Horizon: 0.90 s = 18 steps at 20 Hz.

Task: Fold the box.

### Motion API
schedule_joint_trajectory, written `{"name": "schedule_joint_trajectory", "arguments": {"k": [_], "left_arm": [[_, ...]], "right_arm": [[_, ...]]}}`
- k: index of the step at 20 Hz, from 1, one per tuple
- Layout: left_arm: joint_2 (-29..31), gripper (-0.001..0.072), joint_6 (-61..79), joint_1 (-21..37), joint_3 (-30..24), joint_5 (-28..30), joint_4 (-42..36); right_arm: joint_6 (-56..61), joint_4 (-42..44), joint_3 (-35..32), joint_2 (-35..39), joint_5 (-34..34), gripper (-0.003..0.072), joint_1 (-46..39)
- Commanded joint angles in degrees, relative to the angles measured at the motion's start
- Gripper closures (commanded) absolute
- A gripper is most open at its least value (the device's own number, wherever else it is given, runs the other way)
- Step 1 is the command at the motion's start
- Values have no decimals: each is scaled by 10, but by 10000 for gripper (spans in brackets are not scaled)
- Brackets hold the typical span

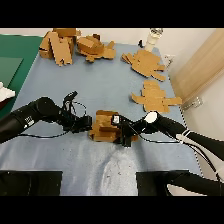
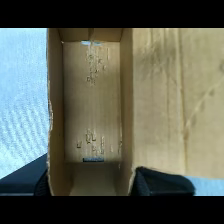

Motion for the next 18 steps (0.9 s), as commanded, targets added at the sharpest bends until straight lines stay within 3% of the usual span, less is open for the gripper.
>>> {"name": "schedule_joint_trajectory", "arguments": {"k": [1, 13, 18], "left_arm": [[0, 460, -1, -29, 2, 12, 19], [-3, 460, -13, -42, 2, 30, 24], [-42, 460, -17, -75, 2, 30, 30]], "right_arm": [[0, 0, 0, 0, 0, 219, 0], [-18, -10, 0, 0, 24, 219, 0], [-27, -27, 0, 0, 23, 219, 0]]}}
